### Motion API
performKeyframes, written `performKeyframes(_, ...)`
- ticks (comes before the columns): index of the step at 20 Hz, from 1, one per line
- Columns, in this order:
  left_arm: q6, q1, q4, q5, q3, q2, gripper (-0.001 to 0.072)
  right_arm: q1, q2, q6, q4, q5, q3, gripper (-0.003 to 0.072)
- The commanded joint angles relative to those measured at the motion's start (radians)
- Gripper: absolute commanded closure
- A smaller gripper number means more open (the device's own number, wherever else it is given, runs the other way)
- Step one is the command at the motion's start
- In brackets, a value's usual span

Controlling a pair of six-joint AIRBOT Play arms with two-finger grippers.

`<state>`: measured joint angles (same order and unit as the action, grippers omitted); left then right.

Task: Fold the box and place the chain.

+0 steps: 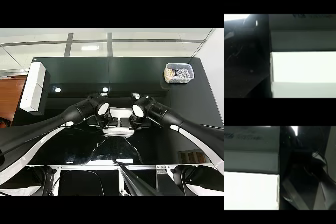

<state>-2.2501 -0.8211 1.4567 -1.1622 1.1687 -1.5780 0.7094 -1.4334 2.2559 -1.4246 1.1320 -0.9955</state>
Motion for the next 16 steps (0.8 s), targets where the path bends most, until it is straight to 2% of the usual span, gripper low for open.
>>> performKeyframes(1,-0.002,0.001,0.000,0.000,0.000,-0.001,0.0685,0.001,-0.001,0.005,0.006,-0.005,-0.001,0.0405)
performKeyframes(3,-0.002,0.001,0.001,0.000,0.000,-0.001,0.0685,0.000,-0.001,0.005,0.010,-0.005,-0.001,0.0406)
performKeyframes(4,-0.002,0.001,0.000,0.000,0.000,-0.001,0.0685,0.000,-0.002,0.004,0.009,-0.002,-0.001,0.0439)
performKeyframes(10,-0.002,0.001,0.001,-0.002,0.000,-0.001,0.0685,0.000,-0.029,-0.013,0.011,0.018,-0.001,0.0453)
performKeyframes(11,-0.002,0.001,0.001,-0.001,0.000,-0.001,0.0685,0.000,-0.029,-0.020,0.010,0.020,-0.001,0.0684)
performKeyframes(16,-0.002,0.001,0.001,-0.002,0.000,-0.001,0.0685,0.000,-0.028,-0.024,0.009,0.012,-0.001,0.0673)
